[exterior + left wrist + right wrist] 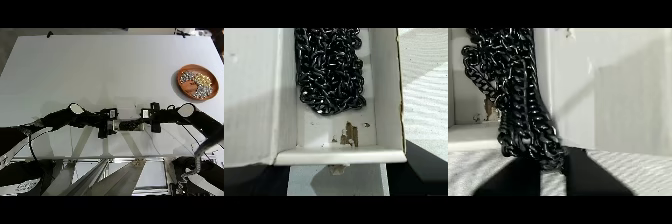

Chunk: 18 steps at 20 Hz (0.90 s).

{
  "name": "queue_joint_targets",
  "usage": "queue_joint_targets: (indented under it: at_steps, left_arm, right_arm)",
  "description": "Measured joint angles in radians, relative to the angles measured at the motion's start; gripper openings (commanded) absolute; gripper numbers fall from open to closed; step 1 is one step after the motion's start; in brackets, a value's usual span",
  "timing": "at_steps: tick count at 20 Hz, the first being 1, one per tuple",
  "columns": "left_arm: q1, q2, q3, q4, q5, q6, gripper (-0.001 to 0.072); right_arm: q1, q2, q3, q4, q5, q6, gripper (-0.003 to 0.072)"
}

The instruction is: Fold the box and place the chain.

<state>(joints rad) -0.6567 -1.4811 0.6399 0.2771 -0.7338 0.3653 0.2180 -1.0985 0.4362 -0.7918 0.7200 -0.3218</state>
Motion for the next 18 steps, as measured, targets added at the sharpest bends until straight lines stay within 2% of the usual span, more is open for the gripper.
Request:
queue_joint_targets:
  at_steps: [5, 9, 14, 18]
  left_arm:
    - [0.0, 0.0, 0.0, 0.001, -0.001, 0.0, 0.0346]
    - [0.0, 0.0, 0.0, 0.0, -0.001, 0.0, 0.0346]
    - [0.0, 0.0, 0.0, 0.0, 0.0, 0.0, 0.0346]
    - [0.0, 0.0, 0.0, 0.0, 0.0, 0.0, 0.0346]
  right_arm:
    - [-0.001, 0.016, 0.0, -0.039, 0.018, 0.021, 0.0015]
    - [-0.02, 0.098, 0.0, -0.127, 0.021, 0.088, 0.0015]
    - [-0.035, 0.304, 0.0, -0.255, 0.026, 0.241, 0.0014]
    - [-0.037, 0.523, 0.0, -0.256, 0.07, 0.315, 0.0014]
